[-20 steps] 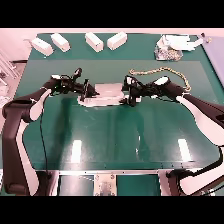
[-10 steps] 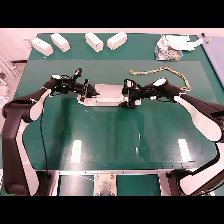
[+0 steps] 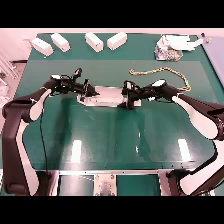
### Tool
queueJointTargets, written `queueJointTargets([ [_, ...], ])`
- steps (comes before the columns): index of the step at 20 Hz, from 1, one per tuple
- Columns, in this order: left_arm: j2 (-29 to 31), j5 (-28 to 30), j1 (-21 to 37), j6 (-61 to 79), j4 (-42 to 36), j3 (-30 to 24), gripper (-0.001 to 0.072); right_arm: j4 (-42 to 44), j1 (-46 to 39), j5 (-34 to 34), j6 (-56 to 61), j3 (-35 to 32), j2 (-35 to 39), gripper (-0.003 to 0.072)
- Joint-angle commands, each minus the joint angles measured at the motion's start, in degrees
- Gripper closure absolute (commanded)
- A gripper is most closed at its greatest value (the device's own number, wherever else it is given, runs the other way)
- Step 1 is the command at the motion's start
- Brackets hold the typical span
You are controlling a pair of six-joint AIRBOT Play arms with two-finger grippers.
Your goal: Fold the box and place the chain.
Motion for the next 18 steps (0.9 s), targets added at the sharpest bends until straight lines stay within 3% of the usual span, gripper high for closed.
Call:
queueJointTargets([
  [1,-0.02,0.02,-0.02,0.00,0.00,0.04,0.0690,0.28,0.02,1.14,-0.66,0.72,-1.36,-0.0003],
  [8,-0.02,0.04,-0.02,0.00,0.00,0.04,0.0690,0.07,-0.09,1.33,-0.87,1.95,-2.27,-0.0003],
  [18,-0.02,0.02,-0.02,0.00,0.00,0.04,0.0690,-1.42,-0.44,6.75,-0.35,7.63,-6.16,-0.0003],
])
